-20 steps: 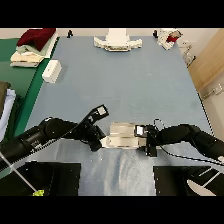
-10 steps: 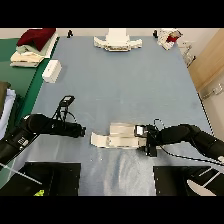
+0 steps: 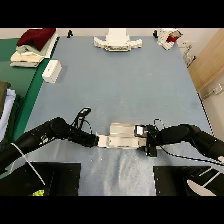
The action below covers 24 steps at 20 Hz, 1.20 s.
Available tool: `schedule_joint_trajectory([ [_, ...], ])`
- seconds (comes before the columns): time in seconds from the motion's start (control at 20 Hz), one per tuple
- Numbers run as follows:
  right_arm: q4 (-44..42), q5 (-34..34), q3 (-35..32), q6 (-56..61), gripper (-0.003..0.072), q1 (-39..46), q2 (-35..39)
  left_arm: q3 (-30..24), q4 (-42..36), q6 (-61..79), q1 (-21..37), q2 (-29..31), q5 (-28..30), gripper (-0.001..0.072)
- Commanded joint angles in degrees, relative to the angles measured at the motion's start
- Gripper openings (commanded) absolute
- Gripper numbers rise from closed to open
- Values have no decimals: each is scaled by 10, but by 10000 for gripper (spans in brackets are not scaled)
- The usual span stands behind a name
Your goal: Fold the box.
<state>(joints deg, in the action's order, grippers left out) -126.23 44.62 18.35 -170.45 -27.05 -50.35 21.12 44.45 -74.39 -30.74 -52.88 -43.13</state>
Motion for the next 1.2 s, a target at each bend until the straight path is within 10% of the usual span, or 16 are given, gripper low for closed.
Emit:
schedule_joint_trajectory([
  [0.0, 0, 0, 0, 0, 509, 0, 0, 18, -22, 5, -31, -10, 5, 14],
  [0.5, 0, 0, 0, 0, 509, 0, 0, 60, -16, 4, -31, -6, -44, 19],
  [0.6, 0, 0, 0, 0, 509, 0, 0, 60, -16, -2, -23, -6, -45, 340],
  [0.65, 0, 0, 0, 0, 509, 0, 0, 61, -16, -4, -14, -6, -47, 358],
  [1.15, 0, 0, 0, 0, 509, 0, 0, 83, -94, 75, 49, -7, -130, 358],
])
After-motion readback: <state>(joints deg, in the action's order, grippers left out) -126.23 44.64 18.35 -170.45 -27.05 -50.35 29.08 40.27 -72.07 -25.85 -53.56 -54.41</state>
